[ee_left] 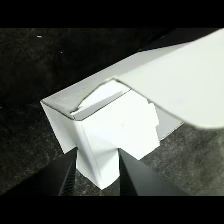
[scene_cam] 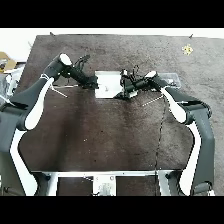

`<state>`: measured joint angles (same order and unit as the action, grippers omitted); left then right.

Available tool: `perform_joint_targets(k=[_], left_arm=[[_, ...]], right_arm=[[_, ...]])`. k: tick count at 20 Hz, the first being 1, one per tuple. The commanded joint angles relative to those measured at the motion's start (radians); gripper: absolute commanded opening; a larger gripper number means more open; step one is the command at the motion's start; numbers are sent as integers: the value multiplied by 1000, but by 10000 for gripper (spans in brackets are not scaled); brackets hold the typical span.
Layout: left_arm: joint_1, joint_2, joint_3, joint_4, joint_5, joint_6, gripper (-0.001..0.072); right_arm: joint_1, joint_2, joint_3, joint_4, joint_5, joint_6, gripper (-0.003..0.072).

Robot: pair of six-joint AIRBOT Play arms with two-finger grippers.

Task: Fold the box and place the chain.

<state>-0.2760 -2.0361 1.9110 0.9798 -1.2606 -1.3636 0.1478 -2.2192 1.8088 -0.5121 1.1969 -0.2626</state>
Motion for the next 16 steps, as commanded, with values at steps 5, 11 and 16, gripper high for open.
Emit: perform_joint_targets(k=[5, 11, 16], left_arm=[[-77, -2, 36, 232, 31, -183, 282], [-105, -2, 36, 289, 42, -238, 282], [-106, -2, 36, 289, 42, -246, 283]], right_arm=[[1, 1, 0, 0, 1, 1, 442], [1, 1, 0, 0, 0, 1, 442], [1, 1, 0, 0, 0, 1, 442]])
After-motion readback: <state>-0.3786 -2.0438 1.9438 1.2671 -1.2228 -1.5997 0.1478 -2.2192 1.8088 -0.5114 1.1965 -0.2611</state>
